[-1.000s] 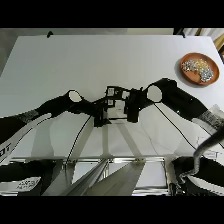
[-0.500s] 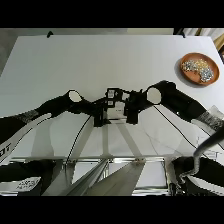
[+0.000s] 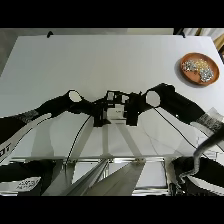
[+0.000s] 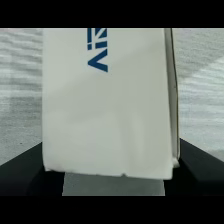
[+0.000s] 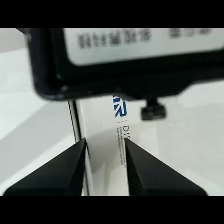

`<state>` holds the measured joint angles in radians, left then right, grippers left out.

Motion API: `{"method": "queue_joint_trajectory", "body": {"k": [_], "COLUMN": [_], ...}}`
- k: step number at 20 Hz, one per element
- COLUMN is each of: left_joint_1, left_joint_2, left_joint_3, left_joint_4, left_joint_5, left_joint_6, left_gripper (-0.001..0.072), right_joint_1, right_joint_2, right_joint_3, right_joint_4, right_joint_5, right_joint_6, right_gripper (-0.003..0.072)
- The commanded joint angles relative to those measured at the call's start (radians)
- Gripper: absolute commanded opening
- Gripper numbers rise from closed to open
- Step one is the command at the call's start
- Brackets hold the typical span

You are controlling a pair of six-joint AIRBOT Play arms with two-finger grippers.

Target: Fold the box and place the chain.

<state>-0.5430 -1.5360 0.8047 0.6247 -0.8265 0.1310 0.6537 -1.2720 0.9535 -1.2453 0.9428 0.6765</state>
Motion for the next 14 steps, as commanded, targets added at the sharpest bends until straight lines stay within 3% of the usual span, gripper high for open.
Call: {"method": "queue_joint_trajectory", "body": {"k": [1,8,11,14], "left_joint_1": [-0.001,-0.001,-0.001,-0.001], "left_joint_2": [0.001,0.001,0.001,0.001], "left_joint_3": [-0.001,0.0,0.0,0.0], "left_joint_4": [-0.003,-0.003,-0.003,-0.003], "left_joint_5": [0.0,0.0,0.0,0.0], "left_joint_6": [-0.004,-0.004,-0.004,-0.004], "left_gripper": [0.0011,0.0011,0.0011,0.0011], "right_joint_1": [0.002,0.002,0.002,-0.011], "right_joint_2": [0.01,0.01,0.011,0.042], "right_joint_3": [-0.001,-0.001,0.0,-0.001], "right_joint_4": [0.005,0.005,0.012,0.067], "right_joint_5": [0.014,0.014,0.014,0.014], "right_joint_6": [0.0,0.0,0.0,-0.005], "right_gripper": [0.0381,0.0401,0.0326,0.0324]}}
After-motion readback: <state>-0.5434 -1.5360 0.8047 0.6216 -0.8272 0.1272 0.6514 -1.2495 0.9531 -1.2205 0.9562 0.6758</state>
